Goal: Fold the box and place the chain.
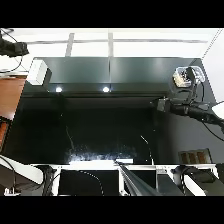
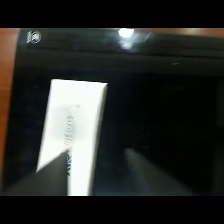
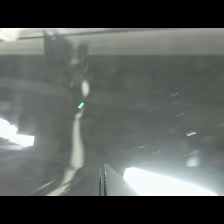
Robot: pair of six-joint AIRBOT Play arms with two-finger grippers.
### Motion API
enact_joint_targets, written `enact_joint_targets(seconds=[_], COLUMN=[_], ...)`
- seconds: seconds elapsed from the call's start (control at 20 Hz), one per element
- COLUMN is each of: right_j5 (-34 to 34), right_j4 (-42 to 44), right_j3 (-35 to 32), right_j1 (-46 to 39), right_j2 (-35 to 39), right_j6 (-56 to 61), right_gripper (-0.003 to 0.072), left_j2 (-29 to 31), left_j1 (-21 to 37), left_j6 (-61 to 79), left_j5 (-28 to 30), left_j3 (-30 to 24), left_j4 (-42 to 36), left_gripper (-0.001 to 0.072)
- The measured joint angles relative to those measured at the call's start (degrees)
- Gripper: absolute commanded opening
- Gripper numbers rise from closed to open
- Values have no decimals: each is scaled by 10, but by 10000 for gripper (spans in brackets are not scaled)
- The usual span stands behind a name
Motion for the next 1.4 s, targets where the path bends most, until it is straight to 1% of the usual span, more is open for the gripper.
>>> enact_joint_targets(seconds=[0.1, 0.2, 0.3, 0.35, 0.45, 0.5, 0.6, 0.7, 0.8, 0.9, 1.0, 1.1, 1.4], right_j5=[6, 42, 89, 110, 124, 121, 97, 73, 57, 48, 42, 42, 49], right_j4=[-66, -168, -273, -320, -398, -429, -486, -529, -555, -577, -595, -607, -618], right_j3=[32, 86, 136, 149, 143, 129, 90, 59, 42, 33, 28, 25, 23], right_j1=[-2, -4, -5, -6, -7, -7, -7, -7, -7, -7, -7, -7, -7], right_j2=[0, 0, 6, 14, 41, 55, 77, 89, 95, 98, 99, 100, 101], right_j6=[30, 87, 146, 172, 225, 252, 310, 349, 375, 412, 438, 454, 470], right_gripper=[44, 44, 44, 44, 44, 44, 44, 45, 45, 44, 43, 43, 43], left_j2=[39, 78, 134, 166, 252, 302, 399, 487, 555, 600, 625, 638, 651], left_j1=[-11, -34, -74, -97, -151, -179, -225, -256, -271, -280, -284, -287, -290], left_j6=[-31, -62, -81, -84, -88, -89, -92, -92, -94, -96, -96, -96, -96], left_j5=[-57, -108, -135, -133, -101, -76, -15, 39, 75, 95, 109, 116, 124], left_j3=[-11, -35, -84, -117, -211, -270, -395, -514, -608, -671, -706, -724, -741], left_j4=[-30, -44, -46, -47, -49, -51, -45, -42, -36, -35, -35, -36, -38], left_gripper=[28, 28, 28, 29, 29, 29, 29, 29, 29, 30, 30, 30, 31])
